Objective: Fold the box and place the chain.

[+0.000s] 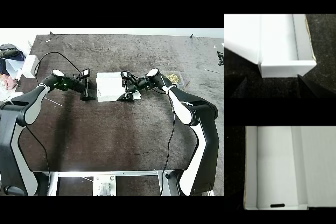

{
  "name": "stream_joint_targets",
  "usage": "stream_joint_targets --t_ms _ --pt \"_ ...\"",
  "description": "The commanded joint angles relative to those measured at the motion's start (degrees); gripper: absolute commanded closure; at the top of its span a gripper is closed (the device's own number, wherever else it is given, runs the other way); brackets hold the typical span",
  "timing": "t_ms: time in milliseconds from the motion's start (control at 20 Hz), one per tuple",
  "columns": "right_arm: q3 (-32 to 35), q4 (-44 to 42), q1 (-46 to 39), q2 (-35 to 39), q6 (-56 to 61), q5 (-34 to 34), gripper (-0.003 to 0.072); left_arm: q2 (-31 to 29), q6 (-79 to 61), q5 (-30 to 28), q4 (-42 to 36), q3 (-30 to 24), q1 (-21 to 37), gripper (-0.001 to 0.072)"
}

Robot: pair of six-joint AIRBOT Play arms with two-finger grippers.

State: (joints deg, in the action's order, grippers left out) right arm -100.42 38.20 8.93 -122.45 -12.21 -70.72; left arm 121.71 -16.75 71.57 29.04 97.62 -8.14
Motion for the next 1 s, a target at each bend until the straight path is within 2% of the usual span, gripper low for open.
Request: stream_joint_targets --t_ms 0,150,300,450,700,950 --pt "0.0 -0.04 0.04 0.0 0.02 0.0 0.0216 0.09 -0.26 0.61 -2.78 -0.02 -0.15 -0.0011" --pt "0.0 -0.02 0.04 0.0 0.02 0.0 0.0216 0.09 -0.28 0.61 -3.89 -0.02 -0.15 -0.0011" --pt "0.0 -0.04 0.04 0.0 0.02 0.0 0.0216 0.07 -0.24 1.2 -0.74 0.17 0.04 -0.0011" --pt "0.0 -0.04 0.04 0.0 0.02 -0.02 0.0216 0.02 -0.24 1.92 -0.72 0.17 0.94 -0.0011" --pt "0.02 -0.02 0.04 0.0 0.0 0.0 0.0216 0.02 -0.28 5.44 -0.79 0.17 0.96 -0.0011" --pt "0.0 -0.04 0.04 0.0 0.02 0.0 0.0216 0.02 -0.31 6.08 -0.81 0.15 0.81 -0.0011"
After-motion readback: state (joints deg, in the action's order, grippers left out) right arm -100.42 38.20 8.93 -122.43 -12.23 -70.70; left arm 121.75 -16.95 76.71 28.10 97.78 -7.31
